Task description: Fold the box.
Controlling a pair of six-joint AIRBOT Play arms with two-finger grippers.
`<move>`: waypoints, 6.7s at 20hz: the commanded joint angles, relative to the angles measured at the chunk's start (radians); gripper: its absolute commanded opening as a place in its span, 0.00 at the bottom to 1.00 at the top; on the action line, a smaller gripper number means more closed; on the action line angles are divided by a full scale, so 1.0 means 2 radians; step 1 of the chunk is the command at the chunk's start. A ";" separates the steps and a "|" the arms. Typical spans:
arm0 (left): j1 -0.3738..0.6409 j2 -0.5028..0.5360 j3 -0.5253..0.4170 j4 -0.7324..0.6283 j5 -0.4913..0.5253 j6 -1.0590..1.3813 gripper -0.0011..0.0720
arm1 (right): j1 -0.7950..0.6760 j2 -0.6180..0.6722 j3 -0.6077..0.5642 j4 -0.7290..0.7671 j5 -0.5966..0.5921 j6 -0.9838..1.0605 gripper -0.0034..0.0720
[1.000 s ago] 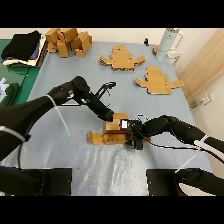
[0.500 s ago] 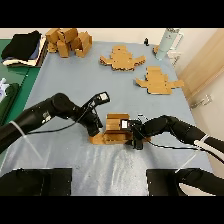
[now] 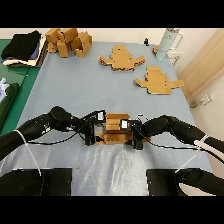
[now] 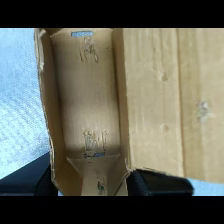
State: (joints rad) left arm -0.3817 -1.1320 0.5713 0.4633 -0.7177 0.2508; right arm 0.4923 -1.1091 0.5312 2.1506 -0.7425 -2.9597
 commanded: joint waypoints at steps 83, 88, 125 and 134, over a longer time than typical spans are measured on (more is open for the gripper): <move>-0.066 0.021 0.047 0.230 -0.029 -0.820 0.66 | 0.000 0.000 0.001 0.000 0.000 0.000 0.71; -0.064 0.021 0.071 0.242 -0.047 -0.829 0.66 | 0.000 0.000 0.001 0.000 0.000 0.000 0.71; -0.185 -0.062 0.151 0.399 -0.052 -1.147 0.65 | 0.000 0.000 0.001 0.000 0.000 0.000 0.71; -0.192 -0.064 0.222 0.405 -0.125 -1.158 0.66 | 0.000 0.000 0.001 0.000 0.000 0.000 0.71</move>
State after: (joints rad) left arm -0.7650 -1.2602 0.9874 1.2690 -0.9180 -2.0537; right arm 0.4911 -1.1088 0.5320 2.1540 -0.7410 -2.9601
